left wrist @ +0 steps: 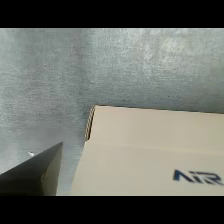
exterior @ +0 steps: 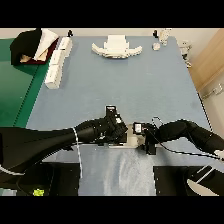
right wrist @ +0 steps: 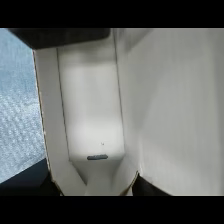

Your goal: Fold the box.

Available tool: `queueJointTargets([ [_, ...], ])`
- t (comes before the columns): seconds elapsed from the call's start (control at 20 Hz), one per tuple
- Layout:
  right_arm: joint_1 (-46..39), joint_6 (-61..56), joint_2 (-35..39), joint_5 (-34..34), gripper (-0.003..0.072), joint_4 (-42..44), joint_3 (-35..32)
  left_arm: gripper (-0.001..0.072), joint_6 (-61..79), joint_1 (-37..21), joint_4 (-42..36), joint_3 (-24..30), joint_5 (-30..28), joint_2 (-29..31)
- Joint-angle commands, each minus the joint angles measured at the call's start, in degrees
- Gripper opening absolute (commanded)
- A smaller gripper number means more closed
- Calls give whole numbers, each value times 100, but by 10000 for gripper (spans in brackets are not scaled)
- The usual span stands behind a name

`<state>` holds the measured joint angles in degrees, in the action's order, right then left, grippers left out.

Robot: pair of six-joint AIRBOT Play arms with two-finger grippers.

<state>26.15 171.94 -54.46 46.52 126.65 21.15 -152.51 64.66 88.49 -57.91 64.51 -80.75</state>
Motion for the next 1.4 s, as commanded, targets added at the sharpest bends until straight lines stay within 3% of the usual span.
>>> queueJointTargets([
  [0.0, 2, 0, 2, 0, 528, 0, -2, 591, 13, 0, 2, -7, 20, 7],
  [0.2, 2, 0, 2, 0, 529, 0, -2, 591, 70, 0, 4, -76, 118, 13],
  [0.45, 2, 0, 2, 0, 529, 0, -2, 591, 787, 0, 61, -717, 1222, 492],
  [0.6, 2, 0, 2, 0, 528, 0, -2, 589, 920, 0, 94, -826, 1965, 944],
  [0.65, 2, 0, 2, 0, 528, 0, -2, 455, 935, 0, 96, -826, 2159, 1064],
  [0.7, 2, 0, 2, 0, 528, 0, -2, 8, 1165, 0, 101, -826, 2277, 1152],
  [1.05, 2, 0, 2, 0, 528, 0, -2, 13, 2767, 0, 162, -826, 2107, 1248],
  [1.25, 2, 0, 2, 0, 528, 0, -2, 13, 4159, 13, 186, -697, 1731, 1268],
  [1.35, 2, 0, 2, 0, 528, 0, -2, 12, 4758, -173, 59, -254, 1071, 1635],
])
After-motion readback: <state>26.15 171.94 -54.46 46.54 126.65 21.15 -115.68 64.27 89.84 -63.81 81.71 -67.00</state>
